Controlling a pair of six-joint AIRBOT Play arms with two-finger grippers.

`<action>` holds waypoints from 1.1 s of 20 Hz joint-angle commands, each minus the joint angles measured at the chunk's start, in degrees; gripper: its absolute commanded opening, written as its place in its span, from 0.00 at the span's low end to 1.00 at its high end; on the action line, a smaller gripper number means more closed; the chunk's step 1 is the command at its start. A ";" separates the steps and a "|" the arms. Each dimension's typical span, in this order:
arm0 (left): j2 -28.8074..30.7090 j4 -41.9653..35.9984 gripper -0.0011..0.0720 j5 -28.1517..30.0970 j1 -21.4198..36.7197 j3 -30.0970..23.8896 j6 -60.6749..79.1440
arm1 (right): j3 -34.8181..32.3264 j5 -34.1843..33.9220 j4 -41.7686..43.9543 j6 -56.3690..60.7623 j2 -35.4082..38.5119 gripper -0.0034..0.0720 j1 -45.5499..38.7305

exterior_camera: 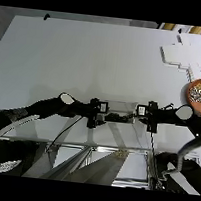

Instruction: Fold the box and place the chain.

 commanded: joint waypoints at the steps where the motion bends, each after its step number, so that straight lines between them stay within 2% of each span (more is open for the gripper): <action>1: 0.04 0.00 0.47 0.00 -0.02 -0.02 0.02 | -0.07 -0.70 1.90 -0.22 0.44 0.35 0.07; 8: 0.02 0.00 0.47 0.00 -0.02 -0.02 0.02 | -0.83 -3.87 3.56 -1.46 -1.75 0.26 4.02; 15: 0.04 0.00 0.47 0.02 -0.02 -0.02 0.02 | -0.83 -3.04 -6.38 5.33 -1.53 0.24 4.74; 18: 0.04 0.00 0.47 0.00 -0.02 -0.02 0.02 | -0.83 -1.86 -6.64 5.33 -0.24 0.09 4.74; 22: 0.04 0.00 0.47 0.00 -0.02 -0.02 0.02 | -0.83 -0.68 -6.62 5.33 2.19 0.07 4.74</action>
